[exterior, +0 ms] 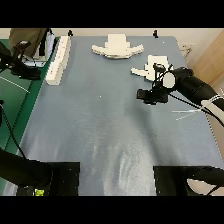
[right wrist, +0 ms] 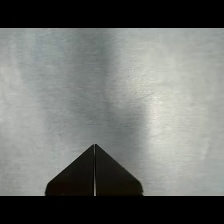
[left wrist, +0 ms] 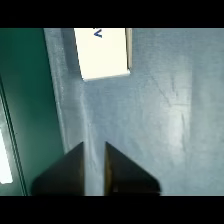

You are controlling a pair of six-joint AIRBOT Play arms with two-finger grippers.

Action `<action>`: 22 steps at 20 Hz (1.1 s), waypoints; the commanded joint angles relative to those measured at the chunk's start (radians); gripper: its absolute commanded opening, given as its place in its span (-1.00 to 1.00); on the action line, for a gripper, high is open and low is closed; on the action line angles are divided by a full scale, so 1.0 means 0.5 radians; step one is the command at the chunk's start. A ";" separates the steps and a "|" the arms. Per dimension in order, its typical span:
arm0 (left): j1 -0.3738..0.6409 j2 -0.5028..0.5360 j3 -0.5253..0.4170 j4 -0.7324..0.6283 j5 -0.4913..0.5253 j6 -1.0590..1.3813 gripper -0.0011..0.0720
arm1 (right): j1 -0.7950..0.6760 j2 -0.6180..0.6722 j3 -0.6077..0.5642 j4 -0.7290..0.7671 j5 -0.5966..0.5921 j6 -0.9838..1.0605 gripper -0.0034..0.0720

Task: Fold the box.

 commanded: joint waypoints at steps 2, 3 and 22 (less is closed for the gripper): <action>-0.020 0.242 0.022 -0.158 -0.356 -0.213 -0.93 | 0.004 -0.002 0.002 0.186 -0.004 -0.110 -0.90; -0.037 0.274 0.018 -0.227 -0.441 -0.228 -0.94 | 0.004 -0.002 0.002 0.227 -0.018 -0.164 -0.90; -1.106 1.118 -1.448 -0.449 0.438 -0.651 -0.93 | 0.251 -0.439 0.536 0.382 0.102 -0.387 -0.90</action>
